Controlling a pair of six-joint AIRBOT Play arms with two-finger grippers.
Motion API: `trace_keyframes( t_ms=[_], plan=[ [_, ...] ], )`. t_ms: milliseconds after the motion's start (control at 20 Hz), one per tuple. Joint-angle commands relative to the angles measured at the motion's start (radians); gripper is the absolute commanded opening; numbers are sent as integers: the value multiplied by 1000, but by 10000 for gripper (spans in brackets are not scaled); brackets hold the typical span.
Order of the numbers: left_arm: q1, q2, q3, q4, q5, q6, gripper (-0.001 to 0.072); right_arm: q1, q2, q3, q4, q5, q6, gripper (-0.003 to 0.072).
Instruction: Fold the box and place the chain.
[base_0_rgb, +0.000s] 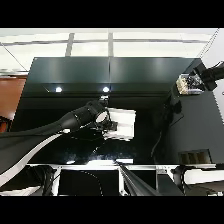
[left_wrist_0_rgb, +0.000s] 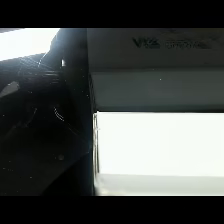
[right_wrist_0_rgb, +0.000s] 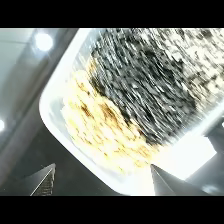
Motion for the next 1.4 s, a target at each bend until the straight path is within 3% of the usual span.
trace_keyframes(
  t_ms=[0,550,600,650,700,750,850,1050,1350],
  plan=[
    [0,-1,0,0,0,0,26,-24,-124,137,81,72,27,675],
    [0,-1,0,0,0,0,27,6,-251,163,119,86,-19,674],
    [0,-1,0,0,0,0,26,12,-252,163,119,87,-26,575],
    [0,-1,0,0,0,0,26,15,-252,163,120,87,-46,269],
    [0,-1,0,0,0,0,26,16,-252,168,133,97,-74,101],
    [0,-1,0,0,0,0,26,15,-250,178,136,113,-101,52],
    [0,-1,0,0,0,0,26,13,-236,205,109,152,-130,9],
    [0,-1,0,0,1,0,26,13,-143,219,75,164,-226,6],
    [0,-1,0,0,0,0,27,13,117,221,157,235,-463,4]
  ],
)
